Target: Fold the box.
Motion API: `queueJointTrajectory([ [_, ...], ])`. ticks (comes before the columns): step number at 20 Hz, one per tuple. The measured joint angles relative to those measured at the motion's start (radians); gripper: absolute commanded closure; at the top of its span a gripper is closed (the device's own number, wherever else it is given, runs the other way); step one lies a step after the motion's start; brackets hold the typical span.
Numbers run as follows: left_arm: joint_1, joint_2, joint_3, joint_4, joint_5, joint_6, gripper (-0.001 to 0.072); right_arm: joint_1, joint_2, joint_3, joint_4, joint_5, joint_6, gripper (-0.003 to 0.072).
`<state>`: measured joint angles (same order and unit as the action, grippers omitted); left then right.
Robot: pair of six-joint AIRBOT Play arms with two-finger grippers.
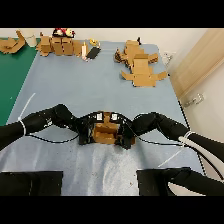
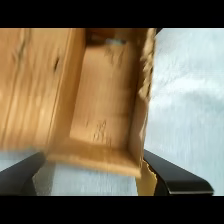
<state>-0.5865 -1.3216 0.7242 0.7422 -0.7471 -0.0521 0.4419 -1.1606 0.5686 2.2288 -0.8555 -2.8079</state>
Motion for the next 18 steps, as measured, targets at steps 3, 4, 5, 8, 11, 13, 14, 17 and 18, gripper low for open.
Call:
queueJointTrajectory([
  [3,0.008,0.011,0.0,0.029,-0.031,-0.016,-0.0004,0.0,0.0,0.0,-0.004,0.0,0.0,0.0281],
  [4,0.01,0.013,0.0,0.033,-0.037,-0.015,-0.0004,0.0,0.0,0.0,-0.004,0.0,0.0,0.0281],
  [5,0.011,0.014,0.0,0.035,-0.037,-0.01,-0.0004,0.0,0.0,0.0,-0.005,0.0,0.0,0.0281],
  [8,0.011,0.017,0.0,0.029,-0.038,0.019,-0.0005,0.0,0.0,0.0,-0.008,0.0,0.0,0.0281],
  [11,0.011,0.018,0.0,-0.017,-0.038,0.069,-0.0004,0.0,0.0,0.002,-0.008,0.001,-0.001,0.0282],
  [13,0.011,0.018,0.0,-0.041,-0.038,0.099,-0.0004,0.001,0.0,0.009,-0.013,0.0,-0.004,0.0281],
  [14,0.01,0.018,0.0,-0.048,-0.037,0.11,-0.0004,0.002,0.0,0.015,-0.021,0.0,-0.007,0.0281],
  [17,0.007,0.018,0.0,-0.066,-0.03,0.129,-0.0004,0.003,0.0,0.031,-0.032,0.007,-0.01,0.0282],
  [18,0.007,0.018,0.0,-0.068,-0.025,0.131,-0.0004,0.004,0.0,0.034,-0.037,0.01,-0.013,0.0281],
])
